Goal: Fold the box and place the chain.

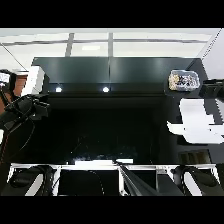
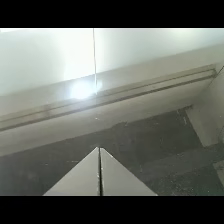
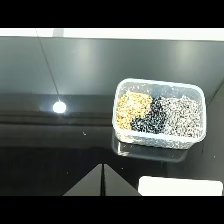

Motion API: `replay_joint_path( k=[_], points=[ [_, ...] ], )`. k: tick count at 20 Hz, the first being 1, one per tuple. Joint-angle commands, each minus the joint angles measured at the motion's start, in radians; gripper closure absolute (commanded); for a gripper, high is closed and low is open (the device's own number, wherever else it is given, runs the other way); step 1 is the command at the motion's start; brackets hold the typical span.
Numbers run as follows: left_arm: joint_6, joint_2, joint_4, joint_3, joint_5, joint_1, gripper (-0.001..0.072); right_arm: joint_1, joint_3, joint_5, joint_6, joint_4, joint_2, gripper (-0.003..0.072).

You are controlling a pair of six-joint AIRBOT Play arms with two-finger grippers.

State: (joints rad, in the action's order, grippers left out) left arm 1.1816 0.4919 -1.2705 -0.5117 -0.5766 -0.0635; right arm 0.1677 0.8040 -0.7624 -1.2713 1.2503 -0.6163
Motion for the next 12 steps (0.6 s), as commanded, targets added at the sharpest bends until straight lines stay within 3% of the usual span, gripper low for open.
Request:
replay_joint_path(
  k=[1, 12],
  points=[
    [0.000, -0.001, 0.000, 0.000, 0.000, 0.000, 0.0679, 0.000, 0.001, 0.000, 0.000, 0.000, 0.001, 0.0670],
    [0.000, 0.003, -0.001, 0.001, 0.027, 0.000, 0.0679, 0.000, 0.001, 0.013, 0.016, 0.025, 0.000, 0.0670]
  ],
)
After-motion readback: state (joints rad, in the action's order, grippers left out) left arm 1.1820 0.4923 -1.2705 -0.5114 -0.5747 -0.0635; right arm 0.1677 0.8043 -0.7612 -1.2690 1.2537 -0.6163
